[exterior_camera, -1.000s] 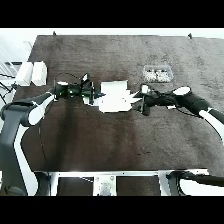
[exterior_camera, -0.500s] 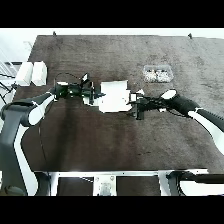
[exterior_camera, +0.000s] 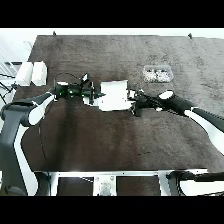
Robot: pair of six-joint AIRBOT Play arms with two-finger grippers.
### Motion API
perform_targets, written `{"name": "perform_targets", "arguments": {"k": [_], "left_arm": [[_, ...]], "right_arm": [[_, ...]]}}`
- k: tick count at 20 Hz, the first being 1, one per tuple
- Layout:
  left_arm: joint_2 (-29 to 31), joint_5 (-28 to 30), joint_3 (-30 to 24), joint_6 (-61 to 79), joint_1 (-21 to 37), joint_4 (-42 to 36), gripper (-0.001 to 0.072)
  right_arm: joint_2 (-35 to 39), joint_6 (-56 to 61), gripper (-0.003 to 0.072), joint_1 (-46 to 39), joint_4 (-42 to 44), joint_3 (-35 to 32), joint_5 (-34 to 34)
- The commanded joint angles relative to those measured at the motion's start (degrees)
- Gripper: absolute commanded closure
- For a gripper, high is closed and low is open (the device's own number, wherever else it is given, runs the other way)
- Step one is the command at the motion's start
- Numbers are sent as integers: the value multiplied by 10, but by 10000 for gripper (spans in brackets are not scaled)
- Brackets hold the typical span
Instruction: Fold the box and place the chain.
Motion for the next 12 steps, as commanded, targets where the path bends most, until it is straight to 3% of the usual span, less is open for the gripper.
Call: {"name": "perform_targets", "arguments": {"k": [1, 6, 12], "left_arm": [[0, -1, 0, 0, 0, 0, 692], [0, -2, 0, 0, 0, 0, 691], [0, -2, 0, 0, 0, 0, 692]], "right_arm": [[19, -2, 105, -8, 17, 12, -13], [21, -5, 129, -21, 18, 34, 3], [-38, -8, 129, -30, 16, 104, 69]]}}
